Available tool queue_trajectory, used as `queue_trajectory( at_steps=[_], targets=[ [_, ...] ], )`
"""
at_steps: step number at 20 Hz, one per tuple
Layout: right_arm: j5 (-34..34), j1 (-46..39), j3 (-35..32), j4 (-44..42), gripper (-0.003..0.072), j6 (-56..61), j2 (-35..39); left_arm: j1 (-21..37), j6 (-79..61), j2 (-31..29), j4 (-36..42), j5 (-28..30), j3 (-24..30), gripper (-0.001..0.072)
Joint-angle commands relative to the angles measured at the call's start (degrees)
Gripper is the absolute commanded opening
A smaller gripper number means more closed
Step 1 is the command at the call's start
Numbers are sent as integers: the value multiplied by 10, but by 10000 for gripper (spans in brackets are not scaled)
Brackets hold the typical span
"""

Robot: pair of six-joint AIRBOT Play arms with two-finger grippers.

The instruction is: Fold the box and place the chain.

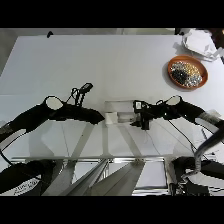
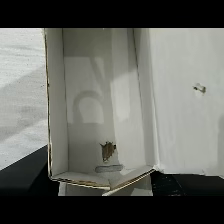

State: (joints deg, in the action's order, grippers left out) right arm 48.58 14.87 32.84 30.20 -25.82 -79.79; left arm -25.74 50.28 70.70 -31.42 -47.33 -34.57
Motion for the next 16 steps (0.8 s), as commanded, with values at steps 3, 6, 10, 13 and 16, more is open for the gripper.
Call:
queue_trajectory(
  at_steps=[3,6,10,13,16],
  targets=[
    [0,0,0,0,401,1,0,0,3,-9,-6,1,0,140],
    [1,0,0,0,401,1,0,0,3,-9,-3,-2,0,259],
    [0,0,0,0,401,1,0,0,4,-9,-2,-5,0,352],
    [0,0,0,0,401,1,0,-2,8,-9,14,-11,0,357],
    [0,0,0,0,401,1,0,-14,18,-9,14,-8,0,504]
  ],
)
